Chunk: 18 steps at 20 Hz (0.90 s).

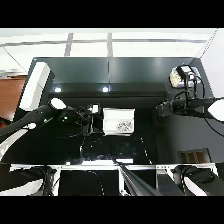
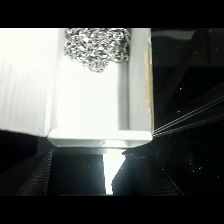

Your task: Fold the box and place the chain.

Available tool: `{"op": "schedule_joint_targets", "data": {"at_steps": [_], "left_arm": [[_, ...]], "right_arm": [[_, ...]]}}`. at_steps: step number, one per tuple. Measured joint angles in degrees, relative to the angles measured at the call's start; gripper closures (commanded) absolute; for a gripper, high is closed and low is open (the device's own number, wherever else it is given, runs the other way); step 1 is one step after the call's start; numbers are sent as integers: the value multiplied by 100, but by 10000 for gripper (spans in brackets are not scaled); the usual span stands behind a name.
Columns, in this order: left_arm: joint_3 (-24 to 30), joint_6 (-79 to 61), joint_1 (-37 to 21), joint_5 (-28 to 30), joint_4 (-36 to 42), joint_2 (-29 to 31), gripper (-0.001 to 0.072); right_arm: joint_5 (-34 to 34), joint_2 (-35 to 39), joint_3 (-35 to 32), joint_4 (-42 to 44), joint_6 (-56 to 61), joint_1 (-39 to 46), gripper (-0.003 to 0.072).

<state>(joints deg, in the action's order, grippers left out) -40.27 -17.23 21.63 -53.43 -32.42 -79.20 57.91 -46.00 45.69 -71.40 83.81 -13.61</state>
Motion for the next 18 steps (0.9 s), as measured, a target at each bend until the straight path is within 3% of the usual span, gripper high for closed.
{"op": "schedule_joint_targets", "data": {"at_steps": [9, 10, 12, 13, 14, 18], "left_arm": [[-15, -35, 175, 153, 192, -50, 17], [-17, -33, 212, 186, 205, -50, 70], [-24, -35, 295, 254, 214, -50, 298], [-24, -33, 330, 295, 225, -50, 346], [-24, -31, 367, 330, 229, -50, 346], [-24, -22, 437, 396, 238, -50, 346]], "right_arm": [[-101, 0, -15, 55, 0, 0, 340], [-162, 0, -33, 107, 0, 0, 340], [-334, -63, -63, 269, 0, 0, 339], [-470, -140, -74, 363, 2, 0, 261], [-658, -245, -83, 459, 24, 0, -15], [-1722, -1001, 50, 1244, -26, 0, -17]]}}
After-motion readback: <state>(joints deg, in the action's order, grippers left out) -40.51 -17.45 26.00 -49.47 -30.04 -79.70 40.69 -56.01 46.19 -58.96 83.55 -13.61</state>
